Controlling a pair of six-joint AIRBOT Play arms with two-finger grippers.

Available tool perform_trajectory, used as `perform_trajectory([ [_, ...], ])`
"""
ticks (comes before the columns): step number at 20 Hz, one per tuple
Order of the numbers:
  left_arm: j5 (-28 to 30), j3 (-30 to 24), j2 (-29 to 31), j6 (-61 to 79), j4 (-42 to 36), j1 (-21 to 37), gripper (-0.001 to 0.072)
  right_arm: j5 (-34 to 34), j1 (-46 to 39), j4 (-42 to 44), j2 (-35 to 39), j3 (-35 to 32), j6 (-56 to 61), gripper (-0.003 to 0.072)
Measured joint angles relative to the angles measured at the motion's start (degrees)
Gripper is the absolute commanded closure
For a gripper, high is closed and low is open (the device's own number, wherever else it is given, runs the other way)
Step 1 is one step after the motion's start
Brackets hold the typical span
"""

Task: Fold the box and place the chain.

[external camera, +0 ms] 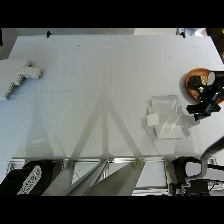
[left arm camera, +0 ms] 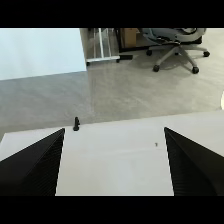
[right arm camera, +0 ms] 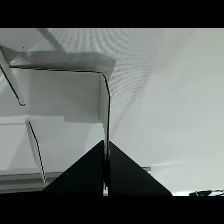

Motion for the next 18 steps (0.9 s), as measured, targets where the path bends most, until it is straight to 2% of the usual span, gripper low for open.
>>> perform_trajectory([
  [4,0.00,0.00,0.02,0.00,0.00,0.00,0.0011,1.46,0.00,5.09,2.32,0.00,-3.89,0.0675],
  [9,0.00,0.00,0.00,0.00,0.02,0.00,0.0011,-0.55,0.00,22.38,5.62,0.00,-12.26,0.0675],
  [14,0.00,0.00,0.00,0.00,0.02,0.00,0.0011,-10.60,0.02,42.95,6.38,0.00,-21.29,0.0676],
  [18,0.00,0.00,0.00,0.00,0.00,0.00,0.0011,-19.71,1.57,52.54,5.42,-0.07,-27.61,0.0676],
])
